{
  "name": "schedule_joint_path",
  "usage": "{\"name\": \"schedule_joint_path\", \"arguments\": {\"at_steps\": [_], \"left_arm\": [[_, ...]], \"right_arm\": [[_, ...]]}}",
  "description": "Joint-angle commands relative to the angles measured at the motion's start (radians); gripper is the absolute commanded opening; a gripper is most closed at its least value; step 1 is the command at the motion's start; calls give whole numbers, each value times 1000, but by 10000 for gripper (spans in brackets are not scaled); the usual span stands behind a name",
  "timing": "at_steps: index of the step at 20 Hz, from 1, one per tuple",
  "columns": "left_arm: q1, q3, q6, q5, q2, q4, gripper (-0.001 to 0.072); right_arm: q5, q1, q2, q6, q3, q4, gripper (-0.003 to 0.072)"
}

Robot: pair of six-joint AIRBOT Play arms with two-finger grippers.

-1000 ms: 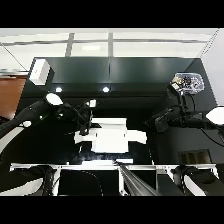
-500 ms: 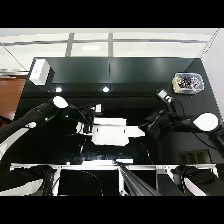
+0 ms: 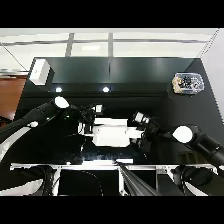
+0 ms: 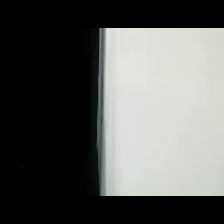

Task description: Fold the box and place the chain.

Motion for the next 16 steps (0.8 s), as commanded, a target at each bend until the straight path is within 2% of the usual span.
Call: {"name": "schedule_joint_path", "arguments": {"at_steps": [1,5,7,9,12,14,16], "left_arm": [[0,-1,-1,-1,-1,3,27],[0,-1,-1,-1,-1,3,27],[0,-1,-1,-1,-1,3,27],[0,-1,-1,0,-1,3,27],[0,-1,-1,-1,-1,3,27],[0,-1,-1,-1,-1,3,27],[0,-1,-1,-1,-1,3,27]], "right_arm": [[-27,82,-60,-160,-8,-50,626],[-49,130,-82,-219,-8,-23,626],[-85,156,-95,-219,-8,90,626],[-174,197,-111,-218,-8,158,626],[-324,216,-110,-218,-4,155,626],[-321,191,-108,-218,22,108,626],[-268,170,-102,-218,57,22,626]]}}
